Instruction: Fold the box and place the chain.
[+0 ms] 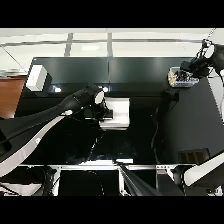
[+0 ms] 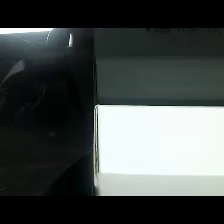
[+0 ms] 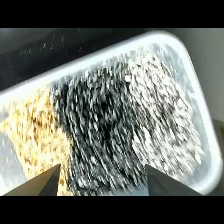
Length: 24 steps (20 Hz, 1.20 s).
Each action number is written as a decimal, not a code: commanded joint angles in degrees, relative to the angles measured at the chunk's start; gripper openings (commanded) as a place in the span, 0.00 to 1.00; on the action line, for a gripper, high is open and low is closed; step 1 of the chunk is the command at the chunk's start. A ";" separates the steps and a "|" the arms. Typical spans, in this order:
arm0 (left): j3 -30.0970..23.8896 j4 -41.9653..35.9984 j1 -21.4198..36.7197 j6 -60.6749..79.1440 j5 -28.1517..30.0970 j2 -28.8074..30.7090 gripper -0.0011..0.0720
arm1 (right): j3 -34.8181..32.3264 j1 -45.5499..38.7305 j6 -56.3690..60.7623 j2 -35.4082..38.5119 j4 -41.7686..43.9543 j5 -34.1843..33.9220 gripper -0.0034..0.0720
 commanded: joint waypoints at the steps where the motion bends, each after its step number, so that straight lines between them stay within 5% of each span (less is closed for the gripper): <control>1: -0.02 -0.02 0.24 -0.02 -0.31 -0.02 0.05 | 5.79 -0.48 0.28 -6.01 1.27 4.42 0.76; 6: -0.02 0.00 0.24 -0.02 -0.11 -0.02 0.05 | 5.73 -0.50 0.98 -7.96 0.68 6.91 0.66; 8: -0.02 0.00 0.24 -0.02 -0.11 -0.02 0.05 | 5.75 -0.50 1.29 -7.85 -0.31 6.95 0.25; 9: -0.02 -0.02 0.24 -0.02 -0.11 -0.02 0.05 | 5.75 -0.48 1.31 -7.78 -0.28 7.43 0.12; 20: -0.02 -0.02 0.22 -0.02 0.92 -0.02 0.05 | 5.77 -0.50 -4.79 11.85 -0.37 4.55 0.06; 24: -0.02 0.00 0.22 -0.02 0.96 -0.02 0.05 | 5.73 -0.31 -11.32 19.98 12.41 6.71 0.06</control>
